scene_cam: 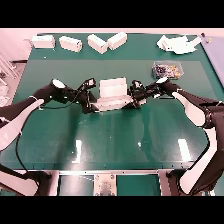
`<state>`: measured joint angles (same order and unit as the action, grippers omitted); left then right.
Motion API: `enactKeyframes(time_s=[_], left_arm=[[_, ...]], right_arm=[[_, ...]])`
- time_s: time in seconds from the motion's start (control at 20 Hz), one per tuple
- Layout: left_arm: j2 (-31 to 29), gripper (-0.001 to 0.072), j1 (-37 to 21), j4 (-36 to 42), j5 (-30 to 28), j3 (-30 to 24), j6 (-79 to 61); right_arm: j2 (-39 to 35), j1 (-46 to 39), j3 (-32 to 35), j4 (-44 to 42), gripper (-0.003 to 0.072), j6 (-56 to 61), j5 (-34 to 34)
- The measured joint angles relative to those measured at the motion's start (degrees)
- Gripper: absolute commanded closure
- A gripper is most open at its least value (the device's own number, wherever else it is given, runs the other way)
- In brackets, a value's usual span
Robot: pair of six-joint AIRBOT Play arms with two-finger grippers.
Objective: Fold the box and place the chain.
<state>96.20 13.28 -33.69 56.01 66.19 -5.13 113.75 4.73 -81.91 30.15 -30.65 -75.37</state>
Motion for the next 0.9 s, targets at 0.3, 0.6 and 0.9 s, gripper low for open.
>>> enactKeyframes(time_s=[0.3, 0.6, 0.9], left_arm=[[0.0, 0.0304, 0.0, 4.2, -1.0, -0.5, -4.3], [0.0, 0.0333, 0.0, 6.4, -1.7, -0.5, -6.5], [0.7, 0.0432, 0.4, 9.7, -2.9, -0.5, -9.0]], right_arm=[[0.0, 0.0, 0.0, 0.0, 0.0107, 0.0, 0.1], [0.0, 0.0, 0.0, -0.1, 0.0107, 0.0, 0.2], [0.0, 0.0, 0.0, -0.1, 0.0107, 0.0, 0.2]])
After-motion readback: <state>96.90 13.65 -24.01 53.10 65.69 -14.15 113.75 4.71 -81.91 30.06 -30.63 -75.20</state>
